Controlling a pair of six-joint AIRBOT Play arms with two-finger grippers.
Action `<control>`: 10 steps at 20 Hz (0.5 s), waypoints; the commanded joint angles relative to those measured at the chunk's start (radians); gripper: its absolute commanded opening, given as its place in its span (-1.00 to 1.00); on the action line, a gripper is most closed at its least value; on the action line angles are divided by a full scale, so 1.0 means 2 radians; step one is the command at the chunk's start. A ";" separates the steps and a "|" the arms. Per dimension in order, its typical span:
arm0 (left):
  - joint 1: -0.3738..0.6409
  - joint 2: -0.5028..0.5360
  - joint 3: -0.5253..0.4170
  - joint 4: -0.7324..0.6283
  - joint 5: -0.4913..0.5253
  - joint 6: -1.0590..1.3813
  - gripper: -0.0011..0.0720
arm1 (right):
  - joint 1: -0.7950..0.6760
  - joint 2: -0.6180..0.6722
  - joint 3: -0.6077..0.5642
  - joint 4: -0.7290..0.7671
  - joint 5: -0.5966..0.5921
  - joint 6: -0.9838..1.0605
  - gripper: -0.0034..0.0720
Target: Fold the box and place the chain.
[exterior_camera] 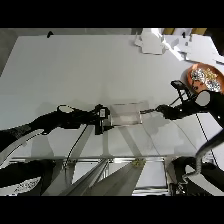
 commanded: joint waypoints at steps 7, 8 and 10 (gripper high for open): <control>0.000 0.000 0.000 0.000 0.000 0.000 -0.89 | 0.001 -0.024 -0.003 -0.014 -0.036 -0.001 -0.54; 0.000 0.000 0.000 0.000 0.000 0.000 -0.89 | 0.001 -0.027 -0.003 -0.014 -0.037 -0.001 -0.54; 0.000 0.000 0.000 0.000 0.000 0.000 -0.89 | 0.001 -0.033 -0.003 -0.012 -0.039 -0.001 -0.53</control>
